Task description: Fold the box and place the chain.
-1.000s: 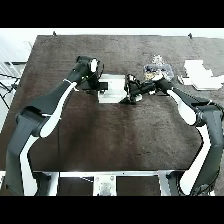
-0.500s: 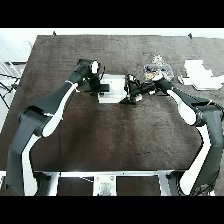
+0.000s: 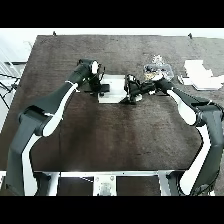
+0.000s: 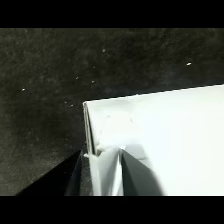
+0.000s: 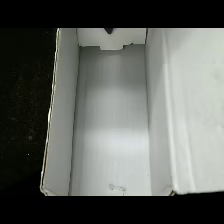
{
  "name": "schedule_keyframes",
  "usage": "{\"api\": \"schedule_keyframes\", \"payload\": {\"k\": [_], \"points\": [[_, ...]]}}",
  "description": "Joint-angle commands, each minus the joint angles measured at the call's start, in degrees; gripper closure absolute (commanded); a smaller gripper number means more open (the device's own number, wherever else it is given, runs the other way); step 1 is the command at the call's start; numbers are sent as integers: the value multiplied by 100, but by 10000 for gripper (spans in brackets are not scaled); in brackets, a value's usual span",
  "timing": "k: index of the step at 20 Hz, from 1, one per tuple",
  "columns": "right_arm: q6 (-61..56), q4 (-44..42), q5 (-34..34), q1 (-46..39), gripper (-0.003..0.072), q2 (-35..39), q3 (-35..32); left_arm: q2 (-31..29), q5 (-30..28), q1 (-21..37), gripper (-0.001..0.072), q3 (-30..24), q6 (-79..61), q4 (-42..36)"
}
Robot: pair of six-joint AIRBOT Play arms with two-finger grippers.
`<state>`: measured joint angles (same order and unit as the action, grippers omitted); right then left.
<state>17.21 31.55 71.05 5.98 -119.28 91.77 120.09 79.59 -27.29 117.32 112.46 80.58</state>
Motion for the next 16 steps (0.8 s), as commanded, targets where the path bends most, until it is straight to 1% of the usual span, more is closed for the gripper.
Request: {"api": "schedule_keyframes", "payload": {"k": [1, 9, 10, 11, 12, 14, 15, 16], "points": [[-2, 0, -4, 0, 104, 0, 2, 4, 201, 57, 472, 0, 24, 90], [-4, 0, -4, 0, 104, 0, 2, 4, 345, 72, 472, 0, 46, 142], [-2, 0, -4, 0, 104, 0, 2, 4, 376, 74, 481, 0, 46, 164], [-2, 0, -4, 0, 104, 0, 2, 4, 376, 72, 534, 2, 44, 153], [-2, 0, -4, 0, 104, 0, 2, 7, 376, 72, 539, 4, 44, 138], [-2, 2, -4, 0, 104, 0, 2, 26, 393, 72, 643, 4, 7, 96], [-2, 0, -4, 0, 104, 0, 2, 39, 407, 72, 643, 4, 4, 76], [-4, 0, -4, 0, 104, 0, 2, 48, 415, 72, 689, 4, -28, 17]]}}
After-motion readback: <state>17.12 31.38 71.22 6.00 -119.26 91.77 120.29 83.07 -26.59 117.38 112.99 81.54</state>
